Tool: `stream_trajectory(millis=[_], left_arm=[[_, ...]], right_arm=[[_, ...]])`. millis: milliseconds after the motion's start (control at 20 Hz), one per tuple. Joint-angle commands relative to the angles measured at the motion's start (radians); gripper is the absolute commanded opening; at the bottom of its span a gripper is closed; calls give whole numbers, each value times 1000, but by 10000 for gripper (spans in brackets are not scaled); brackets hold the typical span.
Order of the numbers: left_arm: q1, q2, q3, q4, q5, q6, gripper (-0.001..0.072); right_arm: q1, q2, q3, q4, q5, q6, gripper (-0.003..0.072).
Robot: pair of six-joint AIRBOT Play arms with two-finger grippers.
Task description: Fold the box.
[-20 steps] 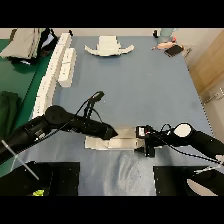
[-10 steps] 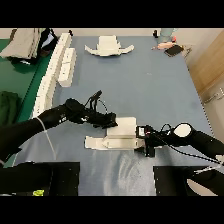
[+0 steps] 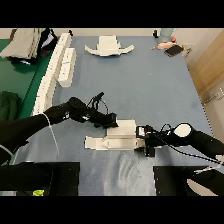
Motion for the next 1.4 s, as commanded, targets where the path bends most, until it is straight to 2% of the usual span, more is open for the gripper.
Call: stream_trajectory(millis=[0, 100, 250, 400, 550, 600, 650, 700, 850, 1000, 1150, 1350], left_arm=[[33, 95, 37, 0, -103, 103, 17], [60, 227, 37, 77, -149, 114, 17], [64, 438, 24, 305, -157, 103, 17], [64, 584, -6, 508, -178, 193, 18], [133, 652, -101, 453, -219, 534, 22], [159, 655, -147, 422, -218, 636, 244], [177, 652, -201, 385, -198, 735, 634], [180, 652, -258, 355, -155, 821, 693], [137, 652, -377, 311, -84, 1099, 693], [58, 650, -435, 287, -44, 1247, 693], [3, 609, -443, 214, 33, 1271, 693], [-43, 499, -436, 71, 117, 1352, 692]], right_arm=[[1, 1, 1, 0, 0, 0, 507], [1, 1, 1, 0, 0, 0, 507], [1, 1, 1, 0, 0, 0, 507], [1, 1, 1, 0, 0, 0, 507], [1, 1, 1, 0, 0, 0, 507], [0, 1, 1, 0, 0, 0, 507], [0, 1, 1, 0, 0, 0, 507], [1, 1, 1, 0, 0, 0, 508], [1, 1, 1, 0, 0, 0, 507], [0, 1, 1, 0, 0, 0, 507], [0, 1, 1, 0, 0, 0, 507], [1, 1, 1, 0, 0, 0, 507]])
